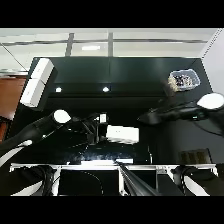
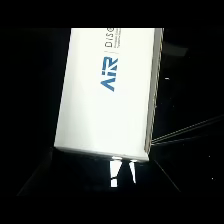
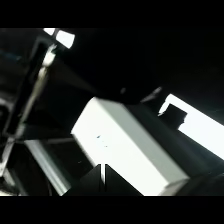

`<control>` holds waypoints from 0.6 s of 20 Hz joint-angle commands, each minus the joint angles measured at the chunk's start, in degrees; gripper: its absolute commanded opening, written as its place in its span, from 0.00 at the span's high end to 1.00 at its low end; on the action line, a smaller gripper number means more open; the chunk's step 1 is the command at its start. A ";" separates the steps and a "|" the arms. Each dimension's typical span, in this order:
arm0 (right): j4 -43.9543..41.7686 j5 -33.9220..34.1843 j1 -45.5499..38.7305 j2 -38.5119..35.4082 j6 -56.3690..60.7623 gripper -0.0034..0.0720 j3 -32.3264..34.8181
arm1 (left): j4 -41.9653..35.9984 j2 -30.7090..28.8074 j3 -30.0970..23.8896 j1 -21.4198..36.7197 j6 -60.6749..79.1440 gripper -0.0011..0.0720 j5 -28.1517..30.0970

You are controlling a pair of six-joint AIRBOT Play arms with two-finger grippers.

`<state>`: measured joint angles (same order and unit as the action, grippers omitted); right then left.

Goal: Fold the box and place the chain.

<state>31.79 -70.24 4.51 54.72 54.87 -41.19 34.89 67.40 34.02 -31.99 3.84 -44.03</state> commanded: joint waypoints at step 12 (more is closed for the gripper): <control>8.85 1.49 -17.73 -3.74 0.17 0.91 -1.57 | 7.76 9.66 18.67 -12.28 -15.28 0.02 -2.93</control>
<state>40.16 -69.43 -12.73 51.05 55.07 -42.72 42.44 71.66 47.40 -41.32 -9.54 -47.09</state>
